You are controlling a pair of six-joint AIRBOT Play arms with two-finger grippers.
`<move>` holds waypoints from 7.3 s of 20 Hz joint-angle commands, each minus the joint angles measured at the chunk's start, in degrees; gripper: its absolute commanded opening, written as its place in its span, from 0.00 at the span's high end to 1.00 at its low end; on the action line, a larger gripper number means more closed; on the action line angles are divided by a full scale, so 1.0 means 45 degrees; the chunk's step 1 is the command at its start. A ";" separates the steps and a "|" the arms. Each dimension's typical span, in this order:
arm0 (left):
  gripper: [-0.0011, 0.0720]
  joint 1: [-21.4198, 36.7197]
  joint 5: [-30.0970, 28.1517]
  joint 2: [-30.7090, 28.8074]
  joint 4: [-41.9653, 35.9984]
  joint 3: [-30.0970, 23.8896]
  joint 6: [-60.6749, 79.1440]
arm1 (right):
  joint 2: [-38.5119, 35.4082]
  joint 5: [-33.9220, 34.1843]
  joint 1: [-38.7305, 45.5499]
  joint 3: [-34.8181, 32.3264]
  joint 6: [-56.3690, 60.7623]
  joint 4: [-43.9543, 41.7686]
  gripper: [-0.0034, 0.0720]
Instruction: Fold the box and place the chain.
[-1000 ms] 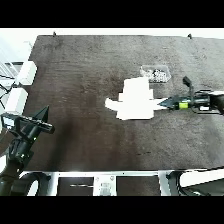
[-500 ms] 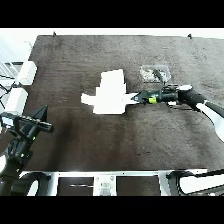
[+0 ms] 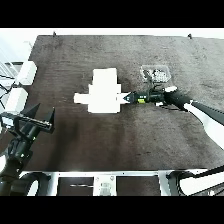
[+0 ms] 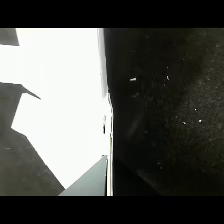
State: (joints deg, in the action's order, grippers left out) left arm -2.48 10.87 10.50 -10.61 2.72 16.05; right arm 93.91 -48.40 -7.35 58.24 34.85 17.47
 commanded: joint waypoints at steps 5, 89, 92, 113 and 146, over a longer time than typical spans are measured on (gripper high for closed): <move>0.15 -0.0005 0.1467 0.0078 -0.0005 0.0015 0.0194 | -0.0306 0.1103 -0.0223 -0.0704 -0.1564 -0.0554 0.94; 0.97 -0.1477 1.3770 2.4810 0.7402 2.1624 -0.0495 | -0.0894 -0.2550 0.4711 -0.1637 -0.3181 -0.1554 0.51; 0.97 -0.1506 1.3653 2.4829 0.7121 2.1284 0.0010 | -0.0894 -0.2511 0.4444 -0.1637 -0.3269 -0.1549 0.51; 0.96 -0.1501 1.3386 2.4825 0.7121 2.0502 0.0083 | -0.1695 -0.2599 0.3424 -0.1632 -0.8340 -0.1768 0.29; 0.96 -0.1501 1.3352 2.4825 0.7111 2.0502 0.0097 | -0.1545 0.2871 -0.1729 -0.1530 -1.1225 0.3395 0.14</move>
State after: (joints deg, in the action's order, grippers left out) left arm -9.19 70.98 122.21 21.39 95.00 16.45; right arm 86.85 -38.52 -14.83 50.98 -15.64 34.85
